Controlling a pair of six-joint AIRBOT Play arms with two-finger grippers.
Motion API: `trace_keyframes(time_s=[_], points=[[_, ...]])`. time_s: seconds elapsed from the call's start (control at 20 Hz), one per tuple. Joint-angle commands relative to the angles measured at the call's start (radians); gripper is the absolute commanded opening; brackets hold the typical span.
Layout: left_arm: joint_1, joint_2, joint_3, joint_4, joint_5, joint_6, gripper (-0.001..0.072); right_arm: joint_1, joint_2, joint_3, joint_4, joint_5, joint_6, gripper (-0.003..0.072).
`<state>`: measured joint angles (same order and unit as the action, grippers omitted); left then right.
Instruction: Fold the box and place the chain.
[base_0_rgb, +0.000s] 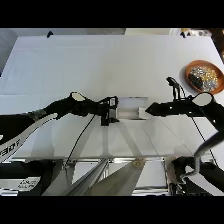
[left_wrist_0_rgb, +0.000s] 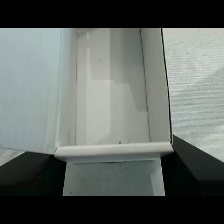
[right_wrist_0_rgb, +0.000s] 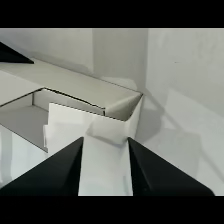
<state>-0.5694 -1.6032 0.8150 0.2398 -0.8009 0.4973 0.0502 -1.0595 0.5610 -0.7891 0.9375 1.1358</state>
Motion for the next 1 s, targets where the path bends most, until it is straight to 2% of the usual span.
trace_keyframes(time_s=[0.0,0.15,0.2,0.3,0.4,0.5,0.65,0.95], points=[[0.0,0.0,0.0,0.0,0.0,0.0,0.0135,0.019,-0.002,0.0,-0.017,-0.031,0.02,0.0339],[0.0,0.0,0.0,0.0,0.0,0.0,0.0135,0.045,-0.003,0.0,-0.039,-0.03,0.046,0.0346],[0.0,0.0,0.0,0.0,0.001,0.0,0.0135,0.069,-0.003,0.001,-0.04,-0.036,0.05,0.0385],[0.0,0.0,0.0,0.0,0.0,0.0,0.0135,0.131,-0.005,0.01,-0.068,-0.069,0.103,0.0405],[0.0,0.0,0.0,0.0,0.0,0.0,0.0135,0.19,-0.027,0.034,-0.146,-0.074,0.192,0.0417],[0.0,0.0,0.0,0.0,0.001,0.0,0.0135,0.246,-0.058,0.065,-0.243,-0.075,0.317,0.0473],[0.0,0.0,0.0,0.0,0.0,0.0,0.0135,0.302,-0.096,0.121,-0.367,-0.061,0.463,0.0472],[0.0,0.0,0.0,0.0,0.0,0.0,0.0135,0.406,-0.209,0.24,-0.562,0.04,0.683,0.0471]])
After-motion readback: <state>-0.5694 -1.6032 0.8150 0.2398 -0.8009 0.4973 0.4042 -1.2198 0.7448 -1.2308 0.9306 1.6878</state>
